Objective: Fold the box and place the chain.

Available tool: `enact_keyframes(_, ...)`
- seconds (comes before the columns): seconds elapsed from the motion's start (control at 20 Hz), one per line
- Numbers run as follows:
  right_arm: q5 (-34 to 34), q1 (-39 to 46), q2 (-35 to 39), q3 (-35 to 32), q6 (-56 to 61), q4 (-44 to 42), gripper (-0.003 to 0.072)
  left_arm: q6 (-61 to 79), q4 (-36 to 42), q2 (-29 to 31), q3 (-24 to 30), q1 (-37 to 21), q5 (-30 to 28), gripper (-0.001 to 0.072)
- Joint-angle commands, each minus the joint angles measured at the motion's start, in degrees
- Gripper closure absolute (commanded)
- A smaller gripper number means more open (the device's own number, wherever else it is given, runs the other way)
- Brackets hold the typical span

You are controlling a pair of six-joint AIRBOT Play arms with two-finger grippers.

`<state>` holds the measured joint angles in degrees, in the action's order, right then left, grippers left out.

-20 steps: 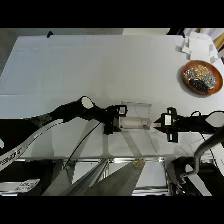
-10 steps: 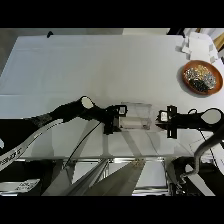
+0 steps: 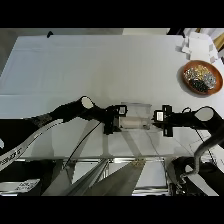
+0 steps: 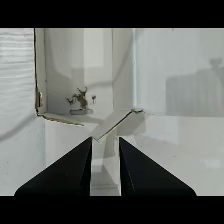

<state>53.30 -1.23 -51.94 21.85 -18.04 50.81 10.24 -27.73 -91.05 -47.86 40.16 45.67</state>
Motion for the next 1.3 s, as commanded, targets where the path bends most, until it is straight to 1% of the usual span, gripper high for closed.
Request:
enact_keyframes(0.0, -0.59, -0.92, -0.28, -0.13, -0.2, 0.55, 0.0525, 0.0, -0.02, 0.04, -0.02, -0.07, 0.0, 0.064)
enact_keyframes(0.2, -1.4, -1.07, -0.28, -1.55, -0.28, -0.5, 0.0538, 0.0, 0.0, 0.04, -0.02, -0.07, 0.02, 0.064)
enact_keyframes(0.45, -1.95, -5.14, -0.28, -1.55, -0.24, -0.72, 0.0538, 0.02, -0.02, 0.04, -0.02, -0.07, 0.0, 0.064)
enact_keyframes(0.6, -2.1, -5.86, -0.28, -1.55, -0.24, -1.22, 0.0542, 0.0, -0.02, 0.04, -0.02, -0.07, 0.0, 0.064)
enact_keyframes(0.65, -2.32, -5.86, -0.28, -1.55, -0.26, -1.92, 0.0552, 0.0, 0.0, 0.04, -0.02, -0.07, 0.0, 0.064)
enact_keyframes(0.7, -2.45, -5.86, -0.28, -1.55, -0.31, -2.16, 0.0604, 0.0, -0.02, 0.04, -0.02, -0.07, 0.02, 0.064)
enact_keyframes(0.75, -2.71, -5.86, -0.28, -1.55, -0.48, -2.73, 0.0616, 0.0, -0.02, 0.04, -0.02, -0.07, 0.0, 0.064)
enact_keyframes(1.1, -3.26, -5.92, -0.28, -1.66, -0.5, -5.62, 0.0614, 0.0, -0.02, 0.04, -0.02, -0.07, 0.0, 0.064)
enact_keyframes(1.2, -3.69, -7.13, -0.33, -1.68, -0.48, -5.77, 0.0601, 0.0, -0.02, 0.04, -0.02, -0.07, 0.02, 0.064)
enact_keyframes(1.25, -4.09, -7.74, -0.35, -1.73, -0.46, -5.79, 0.057, 0.0, 0.0, 0.04, -0.02, -0.07, 0.02, 0.064)
